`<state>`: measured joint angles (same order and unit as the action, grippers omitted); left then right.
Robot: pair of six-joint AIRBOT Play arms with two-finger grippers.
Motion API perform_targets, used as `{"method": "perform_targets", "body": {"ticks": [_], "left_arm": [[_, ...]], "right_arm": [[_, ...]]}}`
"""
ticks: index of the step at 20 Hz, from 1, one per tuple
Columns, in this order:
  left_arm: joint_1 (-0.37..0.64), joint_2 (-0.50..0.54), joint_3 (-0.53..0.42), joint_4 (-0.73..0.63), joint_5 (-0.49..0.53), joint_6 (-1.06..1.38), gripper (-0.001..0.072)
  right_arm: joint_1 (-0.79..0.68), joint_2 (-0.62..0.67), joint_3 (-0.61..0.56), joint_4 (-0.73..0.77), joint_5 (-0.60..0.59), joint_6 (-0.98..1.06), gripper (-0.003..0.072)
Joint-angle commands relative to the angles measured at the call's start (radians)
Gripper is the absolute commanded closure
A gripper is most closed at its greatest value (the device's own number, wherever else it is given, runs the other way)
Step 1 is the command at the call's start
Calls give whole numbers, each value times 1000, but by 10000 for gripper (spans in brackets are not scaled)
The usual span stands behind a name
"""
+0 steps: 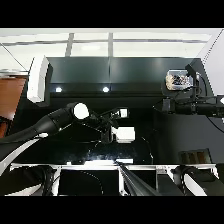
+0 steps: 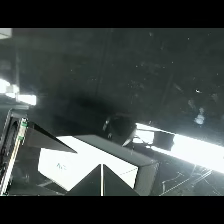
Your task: Fold the box and place the chain.
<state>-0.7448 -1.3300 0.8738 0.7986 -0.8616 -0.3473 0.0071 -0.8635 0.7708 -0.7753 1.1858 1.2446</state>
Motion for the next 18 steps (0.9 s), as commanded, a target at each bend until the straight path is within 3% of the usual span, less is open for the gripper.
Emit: {"method": "perform_targets", "body": {"ticks": [1,12,18], "left_arm": [[-4,-10,2,2,24,-1,-5],[-48,-51,1,11,42,-2,-6],[-127,-113,1,138,201,-172,2]], "right_arm": [[-1,1,1,-1,-1,1,657],[-1,1,1,-2,-5,1,657],[-1,1,1,-1,-23,1,657]]}}
